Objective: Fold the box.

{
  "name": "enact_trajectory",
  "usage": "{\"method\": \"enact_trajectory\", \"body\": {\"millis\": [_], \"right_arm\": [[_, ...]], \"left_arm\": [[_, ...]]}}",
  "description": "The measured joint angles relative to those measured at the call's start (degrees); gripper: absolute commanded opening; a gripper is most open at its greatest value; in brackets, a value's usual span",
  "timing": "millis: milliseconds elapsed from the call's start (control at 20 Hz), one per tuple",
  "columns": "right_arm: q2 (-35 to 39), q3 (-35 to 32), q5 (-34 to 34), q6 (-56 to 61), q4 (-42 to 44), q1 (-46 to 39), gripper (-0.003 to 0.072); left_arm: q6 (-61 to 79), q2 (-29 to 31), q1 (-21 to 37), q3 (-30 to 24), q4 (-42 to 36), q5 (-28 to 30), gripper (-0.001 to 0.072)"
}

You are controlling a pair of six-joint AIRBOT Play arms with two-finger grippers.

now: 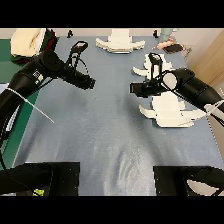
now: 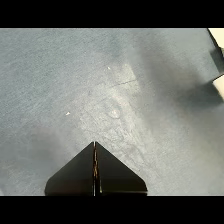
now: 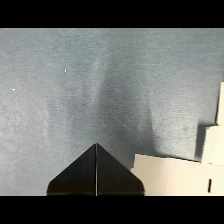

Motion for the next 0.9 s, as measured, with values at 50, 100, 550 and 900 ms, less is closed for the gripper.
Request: {"method": "enact_trajectory", "body": {"millis": [50, 100, 550, 900], "right_arm": [[0.0, 0.0, 0.0, 0.0, 0.0, 0.0, 0.0002], [0.0, 0.0, 0.0, 0.0, 0.0, 0.0, 0.0001], [-0.1, 3.9, 4.7, -0.3, -0.8, -3.0, 0.0309], [-0.2, 16.2, 33.2, -7.4, -12.4, -25.3, 0.041]], "left_arm": [[0.0, 0.0, 0.0, 0.0, 0.0, 0.0, 0.0018], [0.0, 0.0, 0.0, 0.0, 0.0, 0.0, 0.0018], [0.0, -0.1, 0.0, -0.1, 0.0, 0.1, 0.0017], [0.0, -0.1, 0.0, -0.1, 0.0, 1.9, 0.0018]]}}
